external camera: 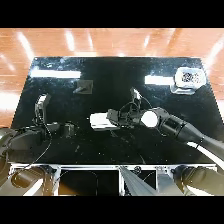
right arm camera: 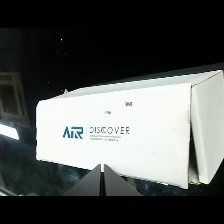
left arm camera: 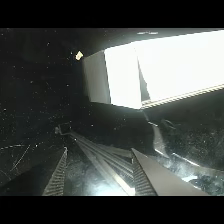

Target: Fold the box and place the chain.

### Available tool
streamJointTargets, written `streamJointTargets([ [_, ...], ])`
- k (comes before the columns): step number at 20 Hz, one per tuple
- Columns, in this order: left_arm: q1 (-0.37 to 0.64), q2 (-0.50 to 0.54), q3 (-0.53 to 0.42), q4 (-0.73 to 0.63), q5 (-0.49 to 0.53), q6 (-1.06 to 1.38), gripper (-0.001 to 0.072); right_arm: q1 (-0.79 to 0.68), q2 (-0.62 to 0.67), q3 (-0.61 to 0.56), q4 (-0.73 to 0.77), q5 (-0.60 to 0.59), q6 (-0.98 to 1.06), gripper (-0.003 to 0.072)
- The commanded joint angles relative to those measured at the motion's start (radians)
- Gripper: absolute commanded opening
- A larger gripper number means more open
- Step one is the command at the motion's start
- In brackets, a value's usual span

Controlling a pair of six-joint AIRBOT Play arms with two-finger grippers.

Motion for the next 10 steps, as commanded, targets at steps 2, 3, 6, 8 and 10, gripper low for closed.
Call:
streamJointTargets([
  [2, 0.0, -0.001, 0.001, -0.001, -0.002, 0.001, 0.0513, 0.001, 0.001, -0.007, -0.013, 0.012, -0.006, 0.0028],
  [3, 0.0, -0.001, 0.001, -0.002, -0.002, 0.001, 0.0513, 0.001, 0.0, -0.007, -0.022, 0.011, -0.006, 0.0028],
  [6, 0.0, -0.001, 0.001, -0.004, -0.002, 0.001, 0.0513, -0.002, -0.003, -0.007, -0.028, 0.009, -0.006, 0.0028],
  [8, 0.0, -0.001, 0.001, -0.004, -0.002, 0.001, 0.0513, -0.006, -0.008, -0.007, -0.036, 0.006, -0.006, 0.0028],
  [10, 0.0, -0.001, 0.001, -0.005, -0.002, 0.001, 0.0513, -0.006, -0.011, -0.007, -0.044, 0.003, -0.006, 0.0028],
])
